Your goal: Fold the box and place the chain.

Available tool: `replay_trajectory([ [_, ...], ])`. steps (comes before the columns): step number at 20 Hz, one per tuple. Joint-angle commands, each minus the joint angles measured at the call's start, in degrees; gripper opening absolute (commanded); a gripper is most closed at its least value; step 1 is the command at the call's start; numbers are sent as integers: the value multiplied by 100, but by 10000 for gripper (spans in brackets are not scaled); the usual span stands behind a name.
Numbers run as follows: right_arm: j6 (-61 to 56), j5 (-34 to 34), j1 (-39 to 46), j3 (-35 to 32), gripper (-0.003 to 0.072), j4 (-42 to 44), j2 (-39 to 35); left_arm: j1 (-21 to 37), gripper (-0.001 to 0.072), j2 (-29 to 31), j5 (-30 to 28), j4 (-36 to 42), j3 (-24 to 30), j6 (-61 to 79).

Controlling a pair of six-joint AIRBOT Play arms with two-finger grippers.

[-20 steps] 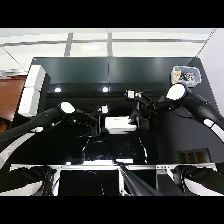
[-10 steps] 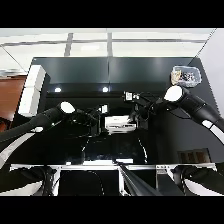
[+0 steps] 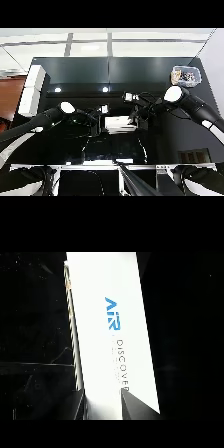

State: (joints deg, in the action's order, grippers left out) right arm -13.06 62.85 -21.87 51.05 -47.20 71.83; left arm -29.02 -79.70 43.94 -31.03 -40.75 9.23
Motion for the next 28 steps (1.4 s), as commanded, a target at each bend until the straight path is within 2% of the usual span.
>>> replay_trajectory([
  [1,-17,35,-7,-37,265,-48,0,-2,440,-2,-2,0,-2,-7],
  [20,-44,-35,-15,-116,266,-247,-197,-2,440,-2,-2,0,-2,-7],
  [28,-763,142,28,-111,265,-221,-317,-2,440,-2,-2,0,-2,-7],
])
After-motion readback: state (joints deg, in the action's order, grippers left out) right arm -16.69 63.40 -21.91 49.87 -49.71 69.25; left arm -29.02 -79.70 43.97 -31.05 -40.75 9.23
